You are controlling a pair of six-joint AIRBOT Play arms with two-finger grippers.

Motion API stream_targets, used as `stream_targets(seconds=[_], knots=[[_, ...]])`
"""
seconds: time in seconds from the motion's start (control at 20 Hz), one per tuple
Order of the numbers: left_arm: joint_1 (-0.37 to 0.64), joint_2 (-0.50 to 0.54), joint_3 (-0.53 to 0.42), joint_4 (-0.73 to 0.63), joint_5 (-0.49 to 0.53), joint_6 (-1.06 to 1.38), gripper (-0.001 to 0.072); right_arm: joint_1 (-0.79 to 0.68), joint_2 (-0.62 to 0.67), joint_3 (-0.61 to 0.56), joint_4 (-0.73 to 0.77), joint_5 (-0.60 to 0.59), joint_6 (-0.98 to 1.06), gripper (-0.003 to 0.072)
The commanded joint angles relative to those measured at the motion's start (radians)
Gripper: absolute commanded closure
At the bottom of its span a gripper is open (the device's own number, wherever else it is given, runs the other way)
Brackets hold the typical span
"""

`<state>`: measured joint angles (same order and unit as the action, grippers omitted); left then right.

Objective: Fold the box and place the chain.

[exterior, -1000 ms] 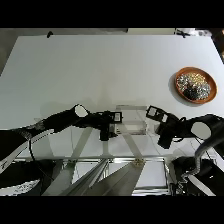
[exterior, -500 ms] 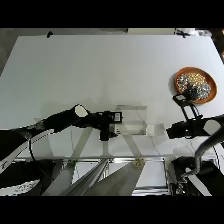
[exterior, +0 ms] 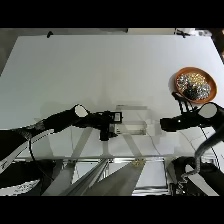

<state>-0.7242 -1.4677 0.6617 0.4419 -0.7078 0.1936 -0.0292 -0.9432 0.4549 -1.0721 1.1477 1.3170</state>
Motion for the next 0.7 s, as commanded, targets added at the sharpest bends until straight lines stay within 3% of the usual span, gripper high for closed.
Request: stream_targets(seconds=[0.0,0.4,0.55,0.65], knots=[[-0.001,0.0,0.0,0.0,0.0,0.0,0.0559,-0.007,-0.057,-0.001,0.052,-0.017,-0.043,0.068],[-0.001,0.0,0.0,0.0,0.0,0.0,0.0559,-0.007,-0.073,-0.058,0.039,-0.066,-0.046,0.068],[-0.001,0.0,0.0,0.0,0.0,0.0,0.0559,-0.007,-0.073,-0.061,0.165,-0.038,-0.139,0.0678],[-0.001,0.0,0.0,0.0,0.0,0.0,0.0559,-0.007,-0.073,-0.061,0.282,-0.022,-0.2,0.0556]])
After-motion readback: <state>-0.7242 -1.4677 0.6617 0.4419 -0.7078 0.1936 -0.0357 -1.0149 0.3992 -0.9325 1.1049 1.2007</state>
